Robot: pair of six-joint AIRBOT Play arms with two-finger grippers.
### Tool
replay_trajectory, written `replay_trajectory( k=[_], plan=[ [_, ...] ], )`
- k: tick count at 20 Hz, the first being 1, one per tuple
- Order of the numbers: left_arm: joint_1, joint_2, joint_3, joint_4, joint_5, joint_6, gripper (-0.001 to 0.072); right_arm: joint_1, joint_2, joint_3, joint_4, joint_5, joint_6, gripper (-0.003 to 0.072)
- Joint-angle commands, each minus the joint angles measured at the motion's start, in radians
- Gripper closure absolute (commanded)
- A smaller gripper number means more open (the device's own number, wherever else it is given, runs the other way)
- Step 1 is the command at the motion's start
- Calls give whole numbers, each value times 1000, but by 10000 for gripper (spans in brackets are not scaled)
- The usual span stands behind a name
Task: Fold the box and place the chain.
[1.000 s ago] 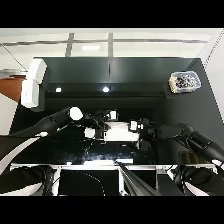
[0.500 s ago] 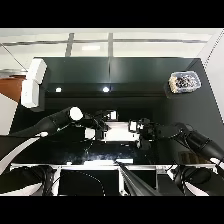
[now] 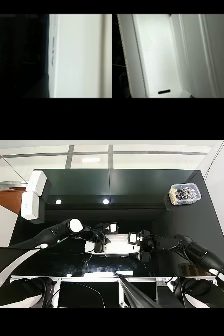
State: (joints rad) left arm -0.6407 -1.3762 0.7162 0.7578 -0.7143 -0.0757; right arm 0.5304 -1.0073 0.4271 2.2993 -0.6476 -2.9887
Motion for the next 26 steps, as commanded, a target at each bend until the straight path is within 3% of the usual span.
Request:
replay_trajectory(
  k=[1,8,10,26],
  plan=[
    [-1,0,1,1,0,2,678,0,-23,0,-5,0,0,-12],
    [0,0,1,1,4,2,678,-1,-39,0,-33,9,0,-11],
    [0,0,1,1,4,2,678,0,-42,0,-30,12,0,86],
    [-1,0,1,1,4,2,678,0,-43,0,-30,16,0,84]
  ],
)
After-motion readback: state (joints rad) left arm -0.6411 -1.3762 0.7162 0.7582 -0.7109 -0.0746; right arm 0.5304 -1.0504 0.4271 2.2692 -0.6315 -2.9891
